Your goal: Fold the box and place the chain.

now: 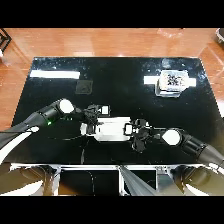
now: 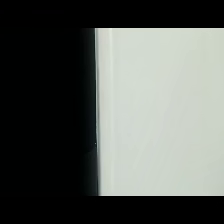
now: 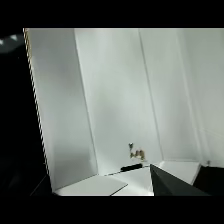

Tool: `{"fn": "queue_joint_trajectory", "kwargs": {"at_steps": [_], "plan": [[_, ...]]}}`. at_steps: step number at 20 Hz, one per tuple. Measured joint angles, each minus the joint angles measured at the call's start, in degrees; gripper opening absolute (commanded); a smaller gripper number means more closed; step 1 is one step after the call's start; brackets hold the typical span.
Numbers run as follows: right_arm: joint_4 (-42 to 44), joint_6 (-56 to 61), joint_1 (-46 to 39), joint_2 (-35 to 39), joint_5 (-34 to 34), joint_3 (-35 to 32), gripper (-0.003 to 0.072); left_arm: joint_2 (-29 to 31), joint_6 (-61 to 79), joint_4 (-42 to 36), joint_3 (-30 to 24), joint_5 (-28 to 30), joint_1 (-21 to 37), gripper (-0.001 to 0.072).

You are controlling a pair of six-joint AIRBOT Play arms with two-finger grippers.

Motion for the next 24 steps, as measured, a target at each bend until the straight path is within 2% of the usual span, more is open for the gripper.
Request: {"fn": "queue_joint_trajectory", "kwargs": {"at_steps": [10, 15, 19, 24], "plan": [[0.1, 1.5, -3.2, 1.5, -2.6, 1.7, 0.0704, 0.0, -0.1, 0.0, 0.0, -0.5, 0.0, 0.0021], [0.5, 2.9, -4.9, 1.9, -1.2, 1.7, 0.0704, 0.0, 0.0, 0.0, 0.0, -0.6, 0.0, 0.0021], [1.8, 0.1, -5.4, 1.4, -0.4, 1.7, 0.0703, 0.0, 0.0, 0.0, 0.0, -0.6, 0.0, 0.0021], [7.8, -6.7, -6.5, -2.4, 1.7, 3.6, 0.0703, 0.0, 0.0, -0.2, 0.0, -0.6, 0.0, 0.0021]]}}
